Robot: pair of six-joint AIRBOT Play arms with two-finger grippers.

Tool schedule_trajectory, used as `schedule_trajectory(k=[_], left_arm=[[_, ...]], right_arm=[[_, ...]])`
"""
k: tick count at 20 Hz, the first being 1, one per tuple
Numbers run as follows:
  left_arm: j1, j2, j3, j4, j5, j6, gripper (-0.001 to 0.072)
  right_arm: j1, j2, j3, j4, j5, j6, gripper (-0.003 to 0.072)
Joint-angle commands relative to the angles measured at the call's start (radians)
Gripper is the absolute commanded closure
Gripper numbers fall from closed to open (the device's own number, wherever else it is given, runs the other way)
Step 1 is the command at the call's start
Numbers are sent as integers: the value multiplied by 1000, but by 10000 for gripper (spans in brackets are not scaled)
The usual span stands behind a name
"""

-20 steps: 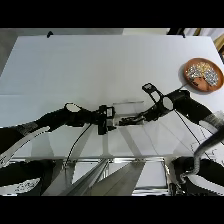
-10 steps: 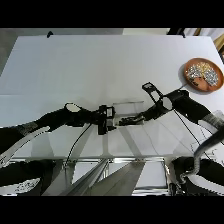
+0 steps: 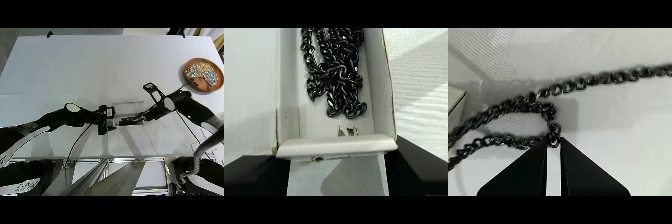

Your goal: Fold the box and place the chain.

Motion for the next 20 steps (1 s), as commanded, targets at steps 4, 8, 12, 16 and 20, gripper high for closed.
schedule_trajectory(k=[4, 8, 12, 16, 20], left_arm=[[0, 1, 1, 0, 0, 0, 456], [0, 1, 1, 0, 0, 0, 456], [0, 1, 1, 0, 0, 0, 456], [0, 1, 1, 0, 0, 0, 456], [0, 1, 1, 0, 0, 0, 456]], right_arm=[[0, 258, 1, 0, 86, 0, 676], [0, 447, 1, 38, 128, -1, 676], [0, 592, 1, 211, 112, -2, 675], [0, 621, 1, 423, 54, -98, 675], [3, 565, 1, 531, -10, -163, 675]])
